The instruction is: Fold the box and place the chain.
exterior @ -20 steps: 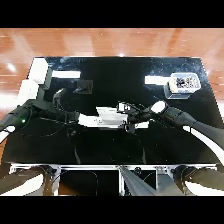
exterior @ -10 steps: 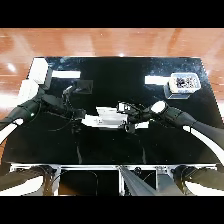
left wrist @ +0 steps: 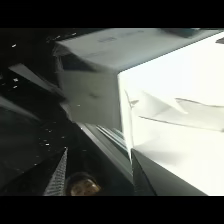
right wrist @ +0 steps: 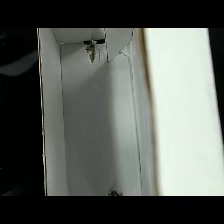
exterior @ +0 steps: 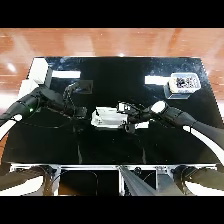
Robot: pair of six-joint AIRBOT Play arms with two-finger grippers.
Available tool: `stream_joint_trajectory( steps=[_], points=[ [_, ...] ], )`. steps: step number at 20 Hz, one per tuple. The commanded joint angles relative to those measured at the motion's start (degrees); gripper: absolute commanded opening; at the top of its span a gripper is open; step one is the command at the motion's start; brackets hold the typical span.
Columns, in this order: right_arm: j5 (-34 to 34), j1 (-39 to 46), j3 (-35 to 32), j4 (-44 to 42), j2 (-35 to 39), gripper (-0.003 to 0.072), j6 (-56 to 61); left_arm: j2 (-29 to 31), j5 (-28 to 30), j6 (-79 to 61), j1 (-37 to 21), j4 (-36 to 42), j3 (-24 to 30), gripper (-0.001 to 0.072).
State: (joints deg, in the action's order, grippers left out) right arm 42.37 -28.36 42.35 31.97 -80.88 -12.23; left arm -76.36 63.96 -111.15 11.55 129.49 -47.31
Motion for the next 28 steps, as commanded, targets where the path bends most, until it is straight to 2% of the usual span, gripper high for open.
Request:
stream_joint_trajectory(
  steps=[1,7,10,11,12,17,22,26,28],
  points=[
    [0.0,0.0,0.0,0.0,0.0,0.0628,0.0,0.0,1.8,0.0,0.0,1.6,-1.6,0.0513],
    [0.0,0.0,0.0,0.0,0.0,0.0628,0.0,0.0,1.5,0.0,2.1,4.5,-2.3,0.0513],
    [0.0,0.0,0.0,0.0,0.0,0.0628,0.0,0.0,-0.8,0.0,4.7,4.5,-2.3,0.0514],
    [0.0,0.0,0.0,0.0,0.0,0.0628,0.0,0.0,-1.8,0.8,5.6,4.5,-2.3,0.0542],
    [0.0,0.0,0.0,0.0,0.0,0.0628,0.0,0.0,-2.4,1.7,6.4,4.5,-2.3,0.0628],
    [0.0,0.0,0.0,-0.1,0.0,0.0628,0.1,0.0,-4.8,2.5,9.1,3.2,-2.4,0.0628],
    [0.0,0.0,0.0,-0.2,0.0,0.0628,0.9,0.1,-11.9,6.7,13.2,-0.3,-2.4,0.0627],
    [0.0,0.0,0.0,-0.2,0.0,0.0628,0.9,0.2,-13.5,14.3,16.3,-9.6,-2.4,0.0625],
    [0.0,0.0,0.0,-0.2,0.0,0.0628,0.9,0.2,-14.4,15.6,17.7,-11.5,-2.4,0.062]
  ],
)
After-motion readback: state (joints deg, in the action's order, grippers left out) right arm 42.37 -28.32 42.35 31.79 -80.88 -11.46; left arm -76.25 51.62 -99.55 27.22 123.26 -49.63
